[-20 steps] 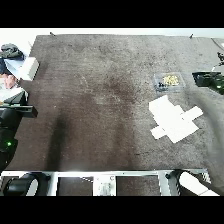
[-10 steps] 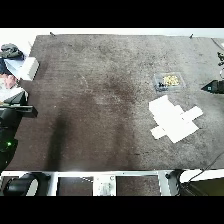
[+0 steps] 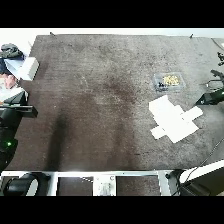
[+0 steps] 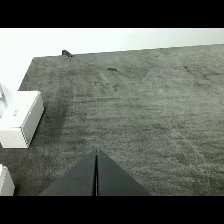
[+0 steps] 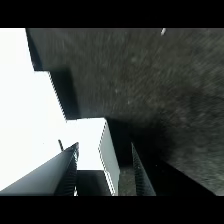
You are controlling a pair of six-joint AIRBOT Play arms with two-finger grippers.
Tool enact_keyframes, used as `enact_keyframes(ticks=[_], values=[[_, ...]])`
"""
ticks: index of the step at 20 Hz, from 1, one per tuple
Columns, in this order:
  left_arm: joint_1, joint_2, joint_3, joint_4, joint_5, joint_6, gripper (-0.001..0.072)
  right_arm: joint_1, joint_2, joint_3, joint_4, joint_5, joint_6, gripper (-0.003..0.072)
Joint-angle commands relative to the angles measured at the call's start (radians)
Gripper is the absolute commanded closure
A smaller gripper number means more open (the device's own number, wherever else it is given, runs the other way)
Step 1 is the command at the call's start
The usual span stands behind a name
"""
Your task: Fold the box and place the chain.
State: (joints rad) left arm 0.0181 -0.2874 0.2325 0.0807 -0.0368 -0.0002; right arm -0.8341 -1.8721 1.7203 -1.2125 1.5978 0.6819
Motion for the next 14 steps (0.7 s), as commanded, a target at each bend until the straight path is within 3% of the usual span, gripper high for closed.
enact_keyframes(ticks=[1, 14], values=[[-0.001, 0.001, 0.000, 0.000, 0.002, 0.000, 0.0698, 0.019, -0.049, 0.006, -0.023, 0.082, -0.004, 0.0285], [-0.001, 0.001, 0.000, 0.000, 0.000, 0.000, 0.0698, 0.016, -0.113, -0.050, -0.024, 0.130, -0.012, 0.0303]])
